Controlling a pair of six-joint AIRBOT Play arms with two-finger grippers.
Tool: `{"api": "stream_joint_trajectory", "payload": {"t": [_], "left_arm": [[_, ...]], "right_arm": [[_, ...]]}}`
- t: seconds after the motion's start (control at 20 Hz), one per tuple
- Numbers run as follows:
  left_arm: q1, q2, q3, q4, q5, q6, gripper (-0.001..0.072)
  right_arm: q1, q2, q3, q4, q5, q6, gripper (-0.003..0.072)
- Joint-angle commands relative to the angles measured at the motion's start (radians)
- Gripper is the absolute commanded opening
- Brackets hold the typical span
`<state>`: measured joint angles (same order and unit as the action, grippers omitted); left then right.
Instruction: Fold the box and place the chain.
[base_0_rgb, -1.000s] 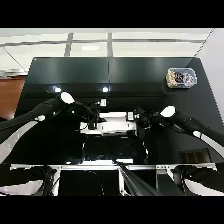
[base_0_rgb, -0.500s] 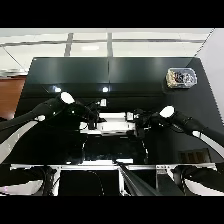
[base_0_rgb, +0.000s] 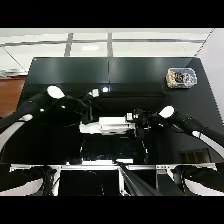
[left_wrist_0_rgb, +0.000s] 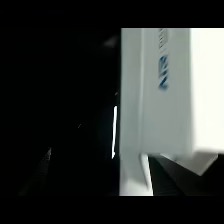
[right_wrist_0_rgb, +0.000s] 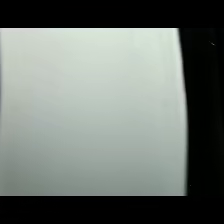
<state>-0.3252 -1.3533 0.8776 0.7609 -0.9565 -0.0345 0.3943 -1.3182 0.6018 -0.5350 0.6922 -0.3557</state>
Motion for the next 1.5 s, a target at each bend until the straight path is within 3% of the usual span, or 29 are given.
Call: {"api": "stream_joint_trajectory", "payload": {"t": [0.0,0.1,0.15,0.2,0.25,0.3,0.4,0.55,0.85,0.9,1.15,1.45], "left_arm": [[0.086,0.114,0.005,0.165,-0.097,-0.269,0.0705],[0.124,0.148,0.005,0.183,-0.233,-0.469,0.0676],[0.127,0.148,0.004,0.175,-0.316,-0.567,0.062],[0.12,0.141,-0.003,0.16,-0.401,-0.668,0.0461],[0.103,0.133,-0.02,0.132,-0.477,-0.729,0.0213],[0.079,0.126,-0.046,0.087,-0.525,-0.727,0.0025],[0.0,0.123,-0.122,-0.062,-0.485,-0.716,0.0021],[-0.143,0.123,-0.179,-0.208,-0.201,-0.637,0.0021],[-0.14,0.121,-0.119,-0.255,0.3,-0.646,0.0022],[-0.135,0.116,-0.119,-0.25,0.348,-0.646,0.0021],[-0.107,0.021,-0.119,-0.212,0.356,-0.647,0.0022],[-0.103,-0.079,-0.113,-0.183,0.189,-0.571,0.0021]], "right_arm": [[0.001,0.0,0.001,-0.001,0.002,0.0,0.0417],[0.001,0.0,0.0,-0.001,0.002,0.0,0.0418],[0.001,0.0,0.0,-0.001,0.002,0.0,0.0417],[0.001,0.0,0.001,-0.001,0.002,0.0,0.0417],[0.001,0.0,0.0,-0.001,0.002,0.0,0.0417],[0.001,0.0,0.0,-0.001,0.002,0.0,0.0418],[0.001,0.0,0.0,-0.001,0.002,0.0,0.0417],[0.001,0.0,0.0,0.0,0.002,0.0,0.0418],[0.001,0.0,0.0,0.0,0.001,0.0,0.0417],[0.001,0.0,0.0,0.0,0.001,0.0,0.0417],[0.001,0.0,0.0,0.0,0.0,0.0,0.0417],[0.001,0.0,0.0,0.001,-0.001,0.0,0.0418]]}}
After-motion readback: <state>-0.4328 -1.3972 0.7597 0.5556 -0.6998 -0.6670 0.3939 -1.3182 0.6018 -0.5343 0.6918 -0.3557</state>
